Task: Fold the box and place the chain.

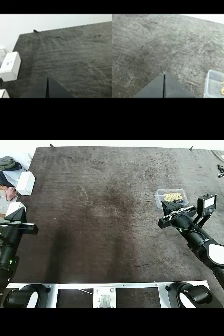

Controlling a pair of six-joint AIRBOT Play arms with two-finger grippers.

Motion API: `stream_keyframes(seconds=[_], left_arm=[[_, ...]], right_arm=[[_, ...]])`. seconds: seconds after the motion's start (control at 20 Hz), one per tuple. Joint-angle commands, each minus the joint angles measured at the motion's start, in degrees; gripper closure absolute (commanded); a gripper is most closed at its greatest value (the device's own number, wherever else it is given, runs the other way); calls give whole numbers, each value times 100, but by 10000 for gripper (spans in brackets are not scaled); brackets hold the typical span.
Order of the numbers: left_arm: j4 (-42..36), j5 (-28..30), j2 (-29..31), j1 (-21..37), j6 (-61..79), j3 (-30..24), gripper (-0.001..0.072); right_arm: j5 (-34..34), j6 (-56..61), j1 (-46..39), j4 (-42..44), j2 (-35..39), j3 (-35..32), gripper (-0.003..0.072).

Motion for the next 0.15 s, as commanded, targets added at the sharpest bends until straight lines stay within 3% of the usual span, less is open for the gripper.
stream_keyframes(seconds=[0.0,0.1], left_arm=[[0,-9,4,-4,9,-4,699],[0,-11,4,-4,9,-4,699]], right_arm=[[2,0,4,0,4,4,692],[0,0,4,0,4,4,692]])
